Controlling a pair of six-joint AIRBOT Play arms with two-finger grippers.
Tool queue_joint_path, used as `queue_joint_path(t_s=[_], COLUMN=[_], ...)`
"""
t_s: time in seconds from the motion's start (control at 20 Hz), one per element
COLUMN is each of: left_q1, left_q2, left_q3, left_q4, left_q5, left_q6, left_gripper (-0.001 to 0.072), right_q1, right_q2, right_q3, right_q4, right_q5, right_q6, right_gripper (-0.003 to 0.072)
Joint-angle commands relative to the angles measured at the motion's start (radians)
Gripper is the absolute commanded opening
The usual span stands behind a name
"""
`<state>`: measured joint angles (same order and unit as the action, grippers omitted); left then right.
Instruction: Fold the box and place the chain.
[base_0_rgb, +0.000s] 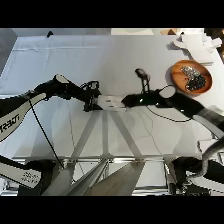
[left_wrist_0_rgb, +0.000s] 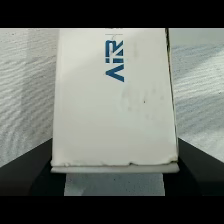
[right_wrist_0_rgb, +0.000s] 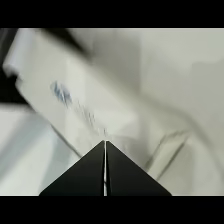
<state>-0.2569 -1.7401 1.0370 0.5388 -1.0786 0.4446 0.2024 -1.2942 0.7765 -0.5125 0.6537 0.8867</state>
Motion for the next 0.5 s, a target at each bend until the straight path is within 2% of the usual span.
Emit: queue_joint_path(t_s=[0.0, 0.15, 0.3, 0.45], left_q1=[0.0, 0.0, 0.0, 0.0], left_q2=[0.0, 0.0, 0.0, 0.0], left_q3=[0.0, 0.0, 0.0, 0.0], left_q4=[0.0, 0.0, 0.0, 0.0], left_q5=[0.002, 0.002, 0.001, 0.001], left_q6=[0.001, 0.001, 0.001, 0.001], left_gripper=[0.0211, 0.0211, 0.0211, 0.0211], right_q1=[-0.095, -0.243, -0.38, -0.465], right_q2=[0.148, 0.326, 0.475, 0.562], right_q3=[0.029, 0.03, 0.03, 0.03], right_q4=[-0.047, -0.169, -0.395, -0.653], right_q5=[0.088, 0.2, 0.349, 0.486], right_q6=[0.007, 0.056, 0.145, 0.214], right_gripper=[0.0012, 0.0012, 0.0012, 0.0012])
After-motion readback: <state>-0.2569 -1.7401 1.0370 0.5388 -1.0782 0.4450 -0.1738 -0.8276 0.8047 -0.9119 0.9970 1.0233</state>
